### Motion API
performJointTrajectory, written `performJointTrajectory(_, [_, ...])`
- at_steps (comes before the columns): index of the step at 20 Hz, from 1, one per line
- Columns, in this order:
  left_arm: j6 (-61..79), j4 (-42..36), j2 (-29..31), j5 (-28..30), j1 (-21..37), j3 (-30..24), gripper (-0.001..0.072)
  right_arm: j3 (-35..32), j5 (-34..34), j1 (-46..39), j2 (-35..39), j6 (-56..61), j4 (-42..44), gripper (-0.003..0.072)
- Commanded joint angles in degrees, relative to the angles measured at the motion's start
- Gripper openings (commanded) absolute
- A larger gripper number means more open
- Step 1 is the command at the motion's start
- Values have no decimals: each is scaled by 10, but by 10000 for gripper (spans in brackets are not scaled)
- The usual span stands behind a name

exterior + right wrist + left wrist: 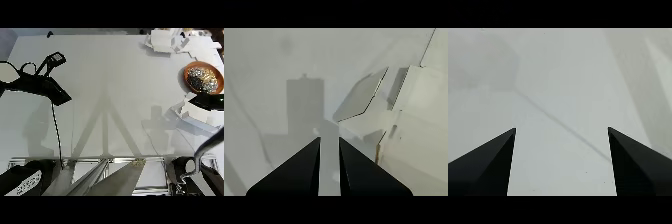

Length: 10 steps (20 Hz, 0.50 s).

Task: Fold the box and place the chain.

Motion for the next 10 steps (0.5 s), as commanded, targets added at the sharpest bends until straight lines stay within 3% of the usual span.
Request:
performJointTrajectory(1, [0, 0, 0, 0, 0, 0, 631, 0, 2, 0, 1, -9, 18, 119])
performJointTrajectory(5, [0, 0, 0, 0, 0, 0, 631, 0, -21, 0, 1, -9, -30, 106])
performJointTrajectory(7, [0, 0, 0, 0, 0, 0, 631, 0, -25, 0, 1, -9, -95, 20])
performJointTrajectory(10, [0, 0, 0, 0, 0, 0, 631, 0, -22, 0, 1, -5, -203, 20])
